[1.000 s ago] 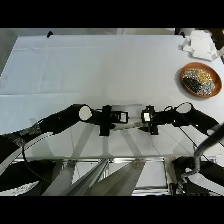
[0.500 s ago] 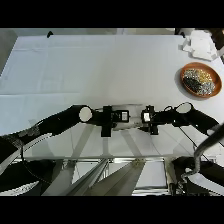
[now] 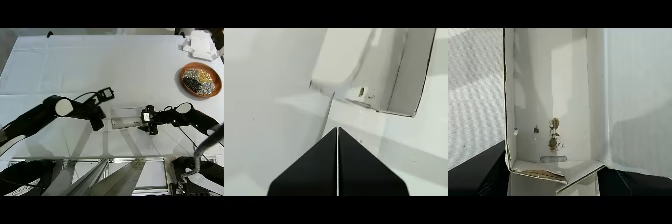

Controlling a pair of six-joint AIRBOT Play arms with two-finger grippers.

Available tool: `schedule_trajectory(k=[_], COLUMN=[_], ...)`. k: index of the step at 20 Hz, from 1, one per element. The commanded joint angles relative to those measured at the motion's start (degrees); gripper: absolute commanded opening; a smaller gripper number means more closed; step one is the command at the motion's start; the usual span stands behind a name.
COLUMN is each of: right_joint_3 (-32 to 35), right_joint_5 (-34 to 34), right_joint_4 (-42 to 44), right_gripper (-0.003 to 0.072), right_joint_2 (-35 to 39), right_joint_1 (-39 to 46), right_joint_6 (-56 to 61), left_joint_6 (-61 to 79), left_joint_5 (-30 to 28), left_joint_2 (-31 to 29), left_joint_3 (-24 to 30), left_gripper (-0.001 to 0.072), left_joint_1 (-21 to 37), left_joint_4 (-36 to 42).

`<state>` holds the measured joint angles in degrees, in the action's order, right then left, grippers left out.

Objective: Fold the box and place the chain.

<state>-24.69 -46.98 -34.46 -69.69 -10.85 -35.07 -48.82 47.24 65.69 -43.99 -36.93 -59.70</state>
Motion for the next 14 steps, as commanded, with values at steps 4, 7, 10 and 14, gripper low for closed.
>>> schedule_trajectory(k=[4,7,10,14], right_joint_3=[0.0,0.0,0.0,0.0], right_joint_5=[-0.1,-0.1,-0.2,-0.1], right_joint_4=[0.0,0.0,0.0,0.0], right_gripper=[0.0417,0.0417,0.0417,0.0417], right_joint_2=[0.0,0.0,0.0,0.0], right_joint_1=[0.0,0.0,0.0,0.0], right_joint_6=[0.1,0.1,0.1,0.1], left_joint_6=[-25.0,-30.5,-30.7,-30.7], left_joint_5=[13.0,12.4,7.7,3.3], left_joint_2=[-5.2,-4.7,-2.7,0.8], left_joint_3=[2.2,9.2,14.8,15.5], left_gripper=[0.0004,0.0004,0.0004,0.0004], left_joint_1=[9.1,10.7,11.3,11.3], left_joint_4=[-2.6,-1.7,4.3,8.9])
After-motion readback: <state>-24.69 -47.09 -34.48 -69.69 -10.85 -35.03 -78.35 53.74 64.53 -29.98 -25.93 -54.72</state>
